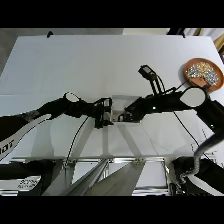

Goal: Fold the box and place the chain.

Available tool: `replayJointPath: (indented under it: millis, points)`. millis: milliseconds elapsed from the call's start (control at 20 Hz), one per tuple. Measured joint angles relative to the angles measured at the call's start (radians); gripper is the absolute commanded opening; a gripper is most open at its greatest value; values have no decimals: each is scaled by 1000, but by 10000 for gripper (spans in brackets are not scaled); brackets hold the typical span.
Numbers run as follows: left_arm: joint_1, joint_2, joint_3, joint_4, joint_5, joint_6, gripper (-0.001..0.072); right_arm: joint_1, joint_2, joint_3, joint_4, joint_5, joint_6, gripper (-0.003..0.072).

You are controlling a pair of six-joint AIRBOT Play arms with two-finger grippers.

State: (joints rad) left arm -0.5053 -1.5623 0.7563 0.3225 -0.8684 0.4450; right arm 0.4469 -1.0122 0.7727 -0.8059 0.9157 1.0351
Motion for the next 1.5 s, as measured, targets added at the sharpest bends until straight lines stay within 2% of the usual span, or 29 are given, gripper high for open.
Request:
replayJointPath:
  millis: [300, 400, 750, 950, 1200, 1250, 1300, 1500]
  points:
    - [0, 0, 0, 0, 0, 0, 143, 33, -92, -20, -95, -42, 77, 32]
    - [0, 0, 0, 0, 0, 0, 143, 42, -113, -26, -113, -50, 87, 199]
    - [0, 0, 0, 0, 0, 0, 143, 42, -100, -31, -137, -62, 95, 200]
    - [0, 0, 0, 0, 0, 0, 143, -93, 12, -31, -177, -17, 80, 197]
    - [0, 0, 0, 0, -1, 0, 143, -326, 69, -45, -253, 129, -173, 210]
    - [0, 0, 0, 0, -1, 0, 143, -348, 59, -51, -255, 144, -254, 282]
    - [0, 0, 0, 0, -2, 0, 143, -365, 42, -57, -257, 154, -347, 304]
    - [0, 0, 0, 0, -3, 0, 143, -349, -61, -95, -236, 138, -666, 320]
